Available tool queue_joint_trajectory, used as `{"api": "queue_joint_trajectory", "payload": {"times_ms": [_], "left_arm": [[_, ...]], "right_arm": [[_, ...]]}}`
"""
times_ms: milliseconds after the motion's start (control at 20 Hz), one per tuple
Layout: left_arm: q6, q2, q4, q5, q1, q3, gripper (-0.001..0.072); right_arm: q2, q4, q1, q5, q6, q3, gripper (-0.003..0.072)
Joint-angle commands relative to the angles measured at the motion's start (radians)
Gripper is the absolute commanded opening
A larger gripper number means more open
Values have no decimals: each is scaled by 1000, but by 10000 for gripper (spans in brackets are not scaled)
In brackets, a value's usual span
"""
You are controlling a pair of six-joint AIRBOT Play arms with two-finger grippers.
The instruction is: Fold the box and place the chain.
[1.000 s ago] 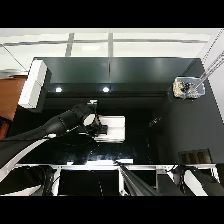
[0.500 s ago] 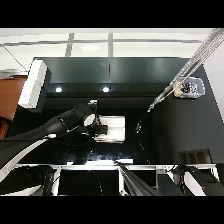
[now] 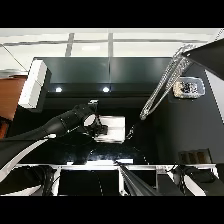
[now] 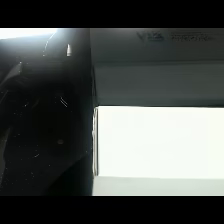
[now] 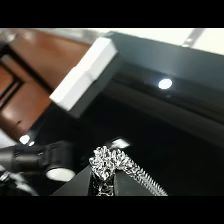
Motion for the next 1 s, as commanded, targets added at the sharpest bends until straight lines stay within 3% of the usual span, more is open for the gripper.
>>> {"api": "queue_joint_trajectory", "payload": {"times_ms": [0, 500, 800, 950], "left_arm": [[0, 0, 9, -3, 1, 1, 32], [0, 0, 8, -3, 1, 1, 32], [0, 0, 8, -4, 1, 1, 32], [0, 0, 8, -4, 1, 1, 32]], "right_arm": [[0, 53, 78, -17, 6, 0, 23], [-19, 116, 291, -250, 6, 0, 23], [-66, 56, 294, -202, 14, -10, 23], [-72, -86, 294, -156, 63, -10, 23]]}}
